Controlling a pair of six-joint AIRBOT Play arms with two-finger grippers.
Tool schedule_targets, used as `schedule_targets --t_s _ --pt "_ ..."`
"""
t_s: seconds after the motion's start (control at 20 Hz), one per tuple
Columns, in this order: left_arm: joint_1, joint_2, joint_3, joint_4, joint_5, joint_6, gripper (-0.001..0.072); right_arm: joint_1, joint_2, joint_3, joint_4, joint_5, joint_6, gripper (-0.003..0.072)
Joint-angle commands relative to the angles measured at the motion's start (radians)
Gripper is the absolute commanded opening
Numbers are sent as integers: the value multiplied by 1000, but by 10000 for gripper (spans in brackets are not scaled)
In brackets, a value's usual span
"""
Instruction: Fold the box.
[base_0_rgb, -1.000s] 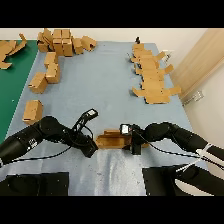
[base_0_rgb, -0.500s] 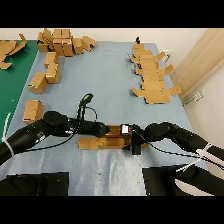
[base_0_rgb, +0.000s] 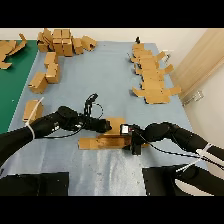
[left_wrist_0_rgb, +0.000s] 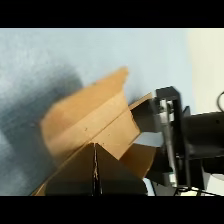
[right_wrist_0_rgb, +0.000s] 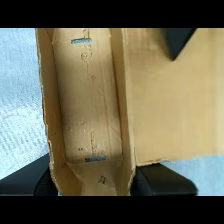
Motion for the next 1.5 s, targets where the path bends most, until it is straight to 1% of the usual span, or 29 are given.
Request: schedule_targets --t_s 0.0,0.1,0.25,0.35,0.65,0.75,0.9,1.0,1.2,1.3,1.4,1.45 --pt "-30 -50 28 106 -20 -90 10 1 0 0 1 1 0 521" --pt "-46 -50 40 140 -6 -116 10 1 0 0 1 0 0 521" --pt "-42 -50 62 181 -50 -163 10 1 0 0 1 1 0 522" --pt "-43 -50 71 206 -60 -182 10 1 0 0 1 1 0 521" --pt "-42 -50 72 208 -55 -182 10 1 0 0 1 1 0 522" --pt "-42 -50 72 208 -44 -170 11 1 0 0 0 1 0 521" --pt "-41 -37 73 181 17 -23 11 1 0 0 0 1 0 521" --pt "-26 1 73 173 77 55 10 1 0 0 0 0 0 521" --pt "65 133 63 173 89 218 10 1 0 0 0 1 0 521" --pt "97 190 23 193 83 346 10 0 0 0 -8 1 0 521" --pt "103 235 -41 284 53 474 10 1 0 0 -14 2 0 521" --pt "94 256 -74 341 45 492 10 1 0 0 -14 3 0 521"
